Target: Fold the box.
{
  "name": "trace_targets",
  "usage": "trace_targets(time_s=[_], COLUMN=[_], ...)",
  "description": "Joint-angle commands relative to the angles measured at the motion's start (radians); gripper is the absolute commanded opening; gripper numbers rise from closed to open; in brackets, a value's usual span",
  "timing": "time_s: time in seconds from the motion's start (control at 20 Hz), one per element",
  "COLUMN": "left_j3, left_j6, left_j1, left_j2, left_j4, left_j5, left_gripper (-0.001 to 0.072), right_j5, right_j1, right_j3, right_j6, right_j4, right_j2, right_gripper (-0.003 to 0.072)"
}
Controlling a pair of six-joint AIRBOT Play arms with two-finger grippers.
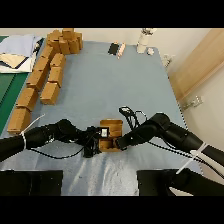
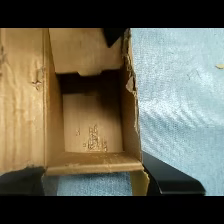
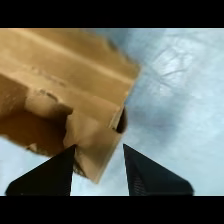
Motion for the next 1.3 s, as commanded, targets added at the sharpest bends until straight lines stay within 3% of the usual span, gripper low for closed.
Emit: trace_targets(time_s=[0.0,0.25,0.5,0.6,0.75,0.8,0.9,0.95,1.0,1.05,1.25], left_j3=[0.0,0.0,0.0,0.0,0.0,0.0,0.0,0.0,0.0,0.0,0.0], left_j6=[0.0,0.0,0.0,0.0,0.0,0.0,0.0,0.0,0.0,0.0,0.0], left_j1=[0.0,0.0,0.0,0.0,0.0,0.0,0.0,0.0,0.0,0.0,0.0], left_j2=[0.0,0.0,0.0,0.0,0.0,0.0,0.0,0.0,0.0,0.0,0.0], left_j4=[0.0,0.0,0.0,0.0,0.0,0.0,0.0,0.0,0.0,0.0,0.0], left_j5=[0.0,0.0,0.0,0.0,0.0,0.0,0.0,0.0,0.0,0.0,0.0], left_gripper=[0.041,0.041,0.041,0.041,0.041,0.041,0.041,0.041,0.041,0.041,0.0411], right_j5=[-0.05,-0.073,-0.125,-0.136,-0.167,-0.167,-0.154,-0.151,-0.158,-0.179,-0.296], right_j1=[0.098,0.147,0.188,0.187,0.188,0.188,0.192,0.194,0.194,0.194,0.186], right_j3=[0.084,0.167,0.174,0.174,0.175,0.175,0.175,0.178,0.187,0.198,0.232], right_j6=[0.246,0.379,0.495,0.511,0.525,0.525,0.524,0.524,0.523,0.523,0.518], right_j4=[-0.158,-0.192,-0.201,-0.221,-0.246,-0.246,-0.246,-0.239,-0.226,-0.225,-0.22], right_j2=[-0.105,-0.212,-0.274,-0.276,-0.276,-0.276,-0.275,-0.273,-0.269,-0.26,-0.151], right_gripper=[0.0461,0.0433,0.0431,0.0328,0.0005,0.0003,0.0004,0.008,0.0327,0.0423,0.0423])
